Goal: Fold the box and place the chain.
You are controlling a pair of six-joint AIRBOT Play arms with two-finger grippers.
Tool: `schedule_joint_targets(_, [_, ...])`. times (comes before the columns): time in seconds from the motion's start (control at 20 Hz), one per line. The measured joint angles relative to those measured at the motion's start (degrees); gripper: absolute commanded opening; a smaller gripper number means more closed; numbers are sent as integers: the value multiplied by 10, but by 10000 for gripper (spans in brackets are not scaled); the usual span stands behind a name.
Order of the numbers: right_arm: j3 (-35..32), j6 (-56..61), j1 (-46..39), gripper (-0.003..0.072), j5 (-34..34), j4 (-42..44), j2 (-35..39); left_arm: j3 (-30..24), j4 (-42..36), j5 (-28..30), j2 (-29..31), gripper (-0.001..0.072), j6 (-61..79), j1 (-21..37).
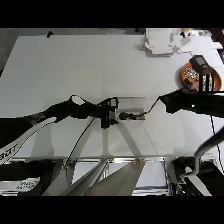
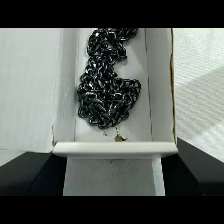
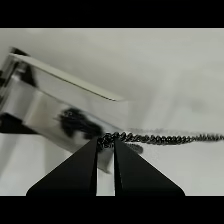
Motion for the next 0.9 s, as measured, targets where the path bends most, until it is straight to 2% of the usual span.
schedule_joint_targets(0.25, [0,-57,4,15,5,132,20,0,0,0,0,136,0,0])
schedule_joint_targets(0.4, [0,-96,38,15,-12,182,22,0,0,0,0,136,0,0])
schedule_joint_targets(0.7, [-7,-120,149,15,-79,169,-19,0,0,0,0,136,0,0])
schedule_joint_targets(0.9, [-34,-114,182,15,-117,143,-74,0,0,0,0,136,0,0])
